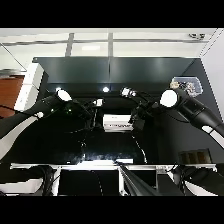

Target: Fold the box and place the chain.

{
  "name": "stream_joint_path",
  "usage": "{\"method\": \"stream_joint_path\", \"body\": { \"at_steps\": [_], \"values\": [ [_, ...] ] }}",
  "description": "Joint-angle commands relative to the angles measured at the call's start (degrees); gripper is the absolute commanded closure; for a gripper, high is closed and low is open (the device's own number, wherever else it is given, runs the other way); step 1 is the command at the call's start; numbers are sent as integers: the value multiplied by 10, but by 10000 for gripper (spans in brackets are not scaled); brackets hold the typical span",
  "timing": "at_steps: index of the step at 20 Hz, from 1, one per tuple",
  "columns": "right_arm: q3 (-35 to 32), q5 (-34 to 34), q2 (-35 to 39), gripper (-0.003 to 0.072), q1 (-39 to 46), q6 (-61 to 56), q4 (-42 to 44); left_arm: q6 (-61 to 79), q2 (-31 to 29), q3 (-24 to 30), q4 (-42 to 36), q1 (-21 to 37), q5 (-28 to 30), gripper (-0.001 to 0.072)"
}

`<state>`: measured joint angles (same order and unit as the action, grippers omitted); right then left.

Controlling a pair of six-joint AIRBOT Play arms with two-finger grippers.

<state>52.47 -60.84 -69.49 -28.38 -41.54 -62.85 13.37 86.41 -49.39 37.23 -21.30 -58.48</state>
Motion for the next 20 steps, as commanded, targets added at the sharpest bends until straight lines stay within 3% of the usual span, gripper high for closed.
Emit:
{"method": "stream_joint_path", "body": {
  "at_steps": [1,3,20],
  "values": [
    [-2,1,-1,457,-8,0,-5,1,0,0,0,0,0,210],
    [-5,2,-1,419,-18,0,-9,1,0,0,0,0,0,210],
    [-5,14,-7,416,-24,-2,-26,1,0,0,0,0,0,210]
  ]
}}
